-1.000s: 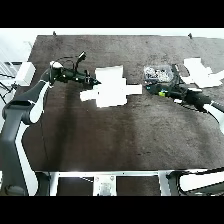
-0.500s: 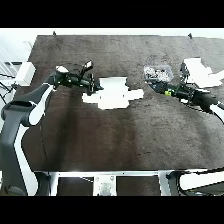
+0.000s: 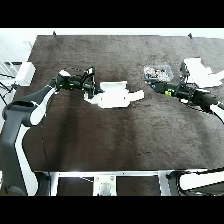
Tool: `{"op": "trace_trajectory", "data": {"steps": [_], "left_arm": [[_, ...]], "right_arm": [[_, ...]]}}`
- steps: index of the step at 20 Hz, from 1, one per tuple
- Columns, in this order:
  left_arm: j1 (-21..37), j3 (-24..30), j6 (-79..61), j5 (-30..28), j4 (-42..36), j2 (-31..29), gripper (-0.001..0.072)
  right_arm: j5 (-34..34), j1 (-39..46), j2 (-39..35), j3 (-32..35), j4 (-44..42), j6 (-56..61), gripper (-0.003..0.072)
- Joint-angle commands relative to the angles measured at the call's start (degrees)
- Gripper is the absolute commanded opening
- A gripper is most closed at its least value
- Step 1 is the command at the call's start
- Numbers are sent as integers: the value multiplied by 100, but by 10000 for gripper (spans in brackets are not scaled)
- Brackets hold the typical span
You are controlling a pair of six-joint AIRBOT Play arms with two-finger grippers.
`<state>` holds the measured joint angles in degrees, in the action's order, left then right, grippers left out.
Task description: Fold the box and place the chain.
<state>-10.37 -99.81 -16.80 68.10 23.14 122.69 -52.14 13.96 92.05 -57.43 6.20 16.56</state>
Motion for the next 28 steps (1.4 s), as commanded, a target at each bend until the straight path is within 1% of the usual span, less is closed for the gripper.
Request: {"op": "trace_trajectory", "data": {"steps": [1,4,9,10,11,12,13,17,18,19,22,24,27,28], "left_arm": [[-4,11,-68,4,42,17,20],[-4,11,-111,2,42,17,20],[-4,11,-125,90,42,15,21],[-4,11,-125,83,44,15,21],[-4,11,-125,76,42,15,21],[-4,9,-125,28,42,11,21],[-4,9,-122,35,33,11,21],[-4,9,-122,26,24,11,21],[-4,9,-122,28,22,11,20],[-4,9,-122,26,22,11,21],[-4,9,-122,26,22,11,21],[-4,9,-122,28,22,11,21],[-4,9,-122,28,22,11,21],[-4,9,-122,28,13,11,21]], "right_arm": [[-15,-9,-7,2,-7,-365,409],[-363,-35,-118,15,-4,-852,407],[-343,-133,-789,503,4,-1943,417],[-348,-173,-857,597,7,-2306,503],[-374,-234,-890,680,17,-2621,648],[-544,-297,-894,713,20,-2767,671],[-634,-350,-892,719,31,-2874,671],[-625,-420,-848,717,39,-3565,670],[-623,-459,-868,713,50,-3663,641],[-625,-522,-920,719,131,-3713,635],[-549,-780,-1283,824,782,-3469,635],[-131,-1023,-1462,1021,1132,-3510,635],[940,-1652,-1366,1102,2092,-3832,636],[1196,-1880,-1346,1102,2382,-3827,636]]}}
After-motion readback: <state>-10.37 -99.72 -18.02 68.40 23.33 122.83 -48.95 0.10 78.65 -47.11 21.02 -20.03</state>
